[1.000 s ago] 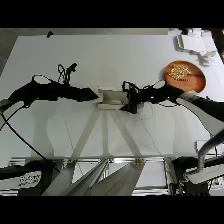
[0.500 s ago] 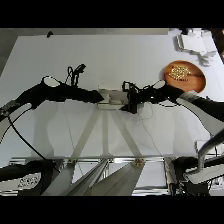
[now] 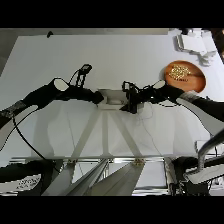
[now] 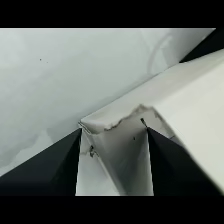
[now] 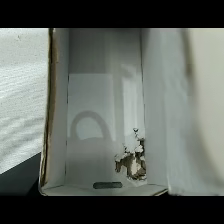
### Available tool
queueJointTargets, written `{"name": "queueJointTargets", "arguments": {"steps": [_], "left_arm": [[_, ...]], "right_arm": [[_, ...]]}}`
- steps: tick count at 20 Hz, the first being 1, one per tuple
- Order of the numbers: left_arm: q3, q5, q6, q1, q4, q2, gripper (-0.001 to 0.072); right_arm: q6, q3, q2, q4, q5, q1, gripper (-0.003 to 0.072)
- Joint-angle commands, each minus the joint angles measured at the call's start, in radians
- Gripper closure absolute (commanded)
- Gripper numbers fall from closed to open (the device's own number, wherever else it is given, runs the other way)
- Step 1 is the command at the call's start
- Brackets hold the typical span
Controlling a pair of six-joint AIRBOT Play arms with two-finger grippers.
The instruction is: Fold the box and place the chain.
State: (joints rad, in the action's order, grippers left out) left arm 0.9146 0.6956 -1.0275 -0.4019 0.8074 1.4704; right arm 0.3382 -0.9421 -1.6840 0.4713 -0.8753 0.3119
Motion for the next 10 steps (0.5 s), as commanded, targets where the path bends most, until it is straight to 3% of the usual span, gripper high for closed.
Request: {"name": "queueJointTargets", "arguments": {"steps": [1, 3, 10], "left_arm": [[0.081, 0.051, -0.389, -0.06, 0.37, 0.0, 0.0255], [0.127, 0.126, -0.57, -0.082, 0.527, 0.0, 0.0255], [0.212, 0.206, -0.87, -0.185, 0.681, 0.066, 0.0306]], "right_arm": [[-0.001, 0.0, 0.001, 0.0, 0.0, 0.0, 0.0229], [-0.001, 0.0, 0.001, 0.0, 0.0, 0.0, 0.0229], [-0.001, 0.0, 0.001, 0.0, 0.0, 0.0, 0.0229]]}}
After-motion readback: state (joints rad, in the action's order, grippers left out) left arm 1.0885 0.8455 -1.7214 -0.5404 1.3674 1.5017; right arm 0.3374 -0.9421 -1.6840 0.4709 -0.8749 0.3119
